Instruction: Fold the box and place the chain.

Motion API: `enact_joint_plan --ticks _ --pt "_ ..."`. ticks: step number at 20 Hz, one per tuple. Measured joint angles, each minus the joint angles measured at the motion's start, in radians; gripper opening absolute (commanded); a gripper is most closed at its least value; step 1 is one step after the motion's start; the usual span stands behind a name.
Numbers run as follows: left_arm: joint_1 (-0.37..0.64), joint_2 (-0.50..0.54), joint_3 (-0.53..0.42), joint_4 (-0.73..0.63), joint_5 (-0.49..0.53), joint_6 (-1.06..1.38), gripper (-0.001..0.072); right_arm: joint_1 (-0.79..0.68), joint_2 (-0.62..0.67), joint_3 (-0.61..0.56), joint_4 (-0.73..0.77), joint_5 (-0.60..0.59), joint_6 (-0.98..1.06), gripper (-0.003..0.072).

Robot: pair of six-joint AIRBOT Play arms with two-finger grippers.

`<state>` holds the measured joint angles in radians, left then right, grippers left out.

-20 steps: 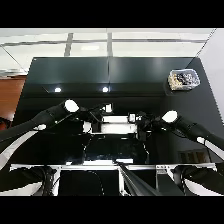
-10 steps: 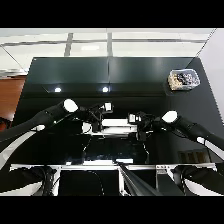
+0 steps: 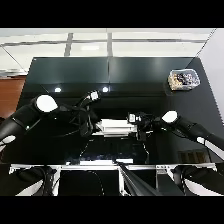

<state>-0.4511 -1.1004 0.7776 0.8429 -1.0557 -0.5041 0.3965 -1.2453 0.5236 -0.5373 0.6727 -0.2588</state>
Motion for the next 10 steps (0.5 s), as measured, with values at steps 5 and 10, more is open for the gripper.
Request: enact_joint_plan --ticks 5,10 --pt "0.011 -0.001 -0.048 -0.076 -0.147 -0.140 0.0029 0.000 0.000 0.000 0.001 0.000 0.000 0.0301" --pt "0.013 -0.044 -0.110 -0.319 -0.008 -0.031 0.0029 0.000 0.000 0.000 0.002 -0.001 0.000 0.0301"
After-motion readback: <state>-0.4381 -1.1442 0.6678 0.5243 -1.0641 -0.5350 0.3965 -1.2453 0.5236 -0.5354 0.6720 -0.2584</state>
